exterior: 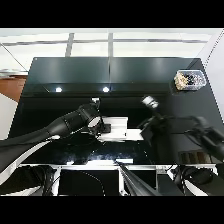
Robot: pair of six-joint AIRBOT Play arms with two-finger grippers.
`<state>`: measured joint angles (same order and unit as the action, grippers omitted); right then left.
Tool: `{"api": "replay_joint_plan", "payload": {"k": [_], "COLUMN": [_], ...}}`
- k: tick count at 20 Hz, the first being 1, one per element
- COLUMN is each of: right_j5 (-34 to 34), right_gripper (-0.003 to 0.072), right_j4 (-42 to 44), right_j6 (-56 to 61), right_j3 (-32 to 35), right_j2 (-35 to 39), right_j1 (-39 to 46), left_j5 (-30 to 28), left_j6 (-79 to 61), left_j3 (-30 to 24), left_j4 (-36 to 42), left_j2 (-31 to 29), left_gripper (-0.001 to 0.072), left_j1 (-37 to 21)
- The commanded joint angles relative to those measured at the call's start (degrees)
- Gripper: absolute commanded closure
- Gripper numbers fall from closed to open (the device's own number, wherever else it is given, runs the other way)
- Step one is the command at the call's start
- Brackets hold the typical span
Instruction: Fold the box and place the chain.
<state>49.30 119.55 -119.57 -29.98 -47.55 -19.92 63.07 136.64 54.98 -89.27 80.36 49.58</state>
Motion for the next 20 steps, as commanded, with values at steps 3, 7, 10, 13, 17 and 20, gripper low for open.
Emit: {"api": "replay_joint_plan", "payload": {"k": [3,7,10,13,17,20], "right_j5": [11.5,5.44,-1.46,-5.92,-6.4,-1.73], "right_gripper": [0.0659,0.0658,0.0659,0.0658,0.0655,0.0242], "right_j4": [-3.23,11.41,16.31,19.21,19.93,19.87], "right_j6": [26.03,22.64,22.6,22.03,22.03,21.33], "right_j3": [4.81,12.66,12.85,12.63,9.88,6.78], "right_j2": [5.35,-0.74,-6.47,-10.14,-10.93,-10.93], "right_j1": [21.97,20.28,13.05,6.71,2.23,1.68], "left_j5": [0.07,0.2,0.2,0.2,0.15,0.2], "left_j6": [0.13,0.13,0.13,0.11,0.11,0.11], "left_j3": [0.0,0.0,0.0,0.0,0.0,0.0], "left_j4": [-0.22,-0.22,-0.22,-0.24,-0.26,-0.26], "left_j2": [-0.02,-0.02,-0.02,-0.02,-0.02,-0.02], "left_gripper": [0.0682,0.0681,0.0681,0.0681,0.0681,0.0681], "left_j1": [0.02,0.02,0.02,0.02,0.02,0.02]}}
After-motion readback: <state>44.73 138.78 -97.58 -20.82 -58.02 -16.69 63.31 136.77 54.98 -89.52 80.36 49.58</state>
